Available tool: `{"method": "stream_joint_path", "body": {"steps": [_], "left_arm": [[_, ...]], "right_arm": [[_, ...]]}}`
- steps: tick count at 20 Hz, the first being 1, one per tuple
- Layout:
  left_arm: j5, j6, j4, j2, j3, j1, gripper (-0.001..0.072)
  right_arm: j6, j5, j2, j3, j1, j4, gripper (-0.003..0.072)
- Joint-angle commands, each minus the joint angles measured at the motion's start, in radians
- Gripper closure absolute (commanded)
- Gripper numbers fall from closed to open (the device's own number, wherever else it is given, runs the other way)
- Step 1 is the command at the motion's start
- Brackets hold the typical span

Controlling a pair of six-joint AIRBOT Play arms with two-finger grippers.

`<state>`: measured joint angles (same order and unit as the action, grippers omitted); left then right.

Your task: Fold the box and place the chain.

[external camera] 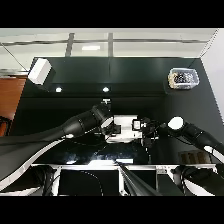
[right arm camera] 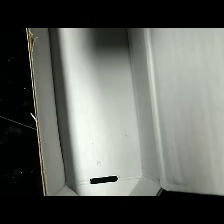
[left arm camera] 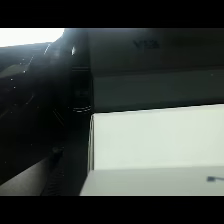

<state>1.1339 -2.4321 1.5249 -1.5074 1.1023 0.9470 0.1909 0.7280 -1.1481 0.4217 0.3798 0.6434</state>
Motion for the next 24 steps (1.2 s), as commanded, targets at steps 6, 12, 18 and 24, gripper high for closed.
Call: {"method": "stream_joint_path", "body": {"steps": [6,12,18,24], "left_arm": [[0.0,-0.026,0.003,-0.008,0.001,0.001,0.0233],[-0.007,-0.024,-0.005,-0.02,0.002,0.001,0.0326],[-0.007,-0.023,-0.048,-0.04,0.002,0.006,0.0444],[-0.007,-0.022,-0.041,-0.04,0.01,0.009,0.0552]], "right_arm": [[0.0,0.0,0.0,0.0,0.001,0.0,0.0497],[0.0,0.0,0.0,0.0,0.001,0.0,0.0497],[0.0,0.0,0.0,0.0,0.001,0.0,0.0497],[0.0,0.0,0.0,0.0,0.001,0.0,0.0498]]}}
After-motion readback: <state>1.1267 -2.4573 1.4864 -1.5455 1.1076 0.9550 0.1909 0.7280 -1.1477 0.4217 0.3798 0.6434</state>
